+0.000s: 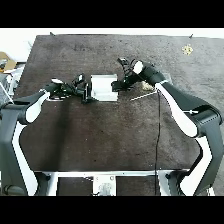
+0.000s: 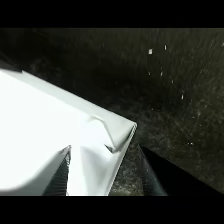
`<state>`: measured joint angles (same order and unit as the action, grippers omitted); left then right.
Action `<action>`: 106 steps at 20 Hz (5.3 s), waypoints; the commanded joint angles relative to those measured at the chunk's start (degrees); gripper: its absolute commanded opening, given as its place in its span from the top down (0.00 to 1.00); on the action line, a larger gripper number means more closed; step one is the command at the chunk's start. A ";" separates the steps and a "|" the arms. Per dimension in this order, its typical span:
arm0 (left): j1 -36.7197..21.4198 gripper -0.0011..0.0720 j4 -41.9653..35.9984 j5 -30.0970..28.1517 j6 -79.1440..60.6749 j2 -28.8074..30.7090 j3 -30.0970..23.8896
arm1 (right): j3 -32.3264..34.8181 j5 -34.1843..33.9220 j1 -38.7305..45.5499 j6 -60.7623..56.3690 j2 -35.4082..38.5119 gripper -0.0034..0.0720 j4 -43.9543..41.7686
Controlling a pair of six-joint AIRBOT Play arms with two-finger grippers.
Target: Fold the box and place the chain.
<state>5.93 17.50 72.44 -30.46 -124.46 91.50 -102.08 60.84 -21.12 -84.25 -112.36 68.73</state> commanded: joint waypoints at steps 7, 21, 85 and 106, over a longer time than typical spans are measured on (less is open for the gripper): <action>-0.04 0.60 0.02 0.02 0.02 -0.04 -0.02 | -11.37 7.89 -6.34 -13.62 -6.27 0.38 18.95; -0.04 0.60 0.02 0.02 0.02 -0.04 -0.02 | -11.65 8.83 -7.37 -27.93 -7.37 0.54 23.37; -0.04 0.60 0.02 0.00 0.00 -0.04 -0.02 | -9.68 9.44 14.03 -7.04 1.84 0.56 26.29; -0.04 0.60 0.02 0.00 0.00 -0.04 -0.02 | -9.33 9.31 16.90 -0.61 -5.49 0.77 13.31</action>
<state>5.91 17.52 72.47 -30.44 -124.46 91.50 -111.44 70.00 -4.16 -84.99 -117.60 82.46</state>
